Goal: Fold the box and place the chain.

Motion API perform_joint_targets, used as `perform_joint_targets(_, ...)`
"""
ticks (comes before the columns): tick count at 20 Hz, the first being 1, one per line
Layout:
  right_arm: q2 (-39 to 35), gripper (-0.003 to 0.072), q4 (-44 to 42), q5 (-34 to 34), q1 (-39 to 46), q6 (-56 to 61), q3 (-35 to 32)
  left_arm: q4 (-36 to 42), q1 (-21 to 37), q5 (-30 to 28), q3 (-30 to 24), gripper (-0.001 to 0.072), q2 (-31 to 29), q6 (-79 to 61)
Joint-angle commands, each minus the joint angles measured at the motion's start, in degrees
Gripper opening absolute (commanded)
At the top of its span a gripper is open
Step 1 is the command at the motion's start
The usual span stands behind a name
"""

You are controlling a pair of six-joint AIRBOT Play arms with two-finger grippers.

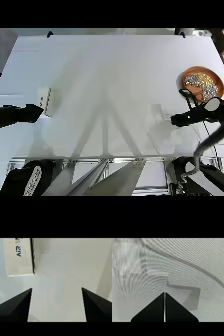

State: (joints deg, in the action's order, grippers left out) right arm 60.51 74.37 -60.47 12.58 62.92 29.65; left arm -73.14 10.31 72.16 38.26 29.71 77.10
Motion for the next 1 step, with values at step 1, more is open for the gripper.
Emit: perform_joint_targets(1,0.02,0.0011,0.0,0.0,0.04,0.02,0.04,0.92,-0.04,1.62,0.07,0.0686,-0.13,-0.2)
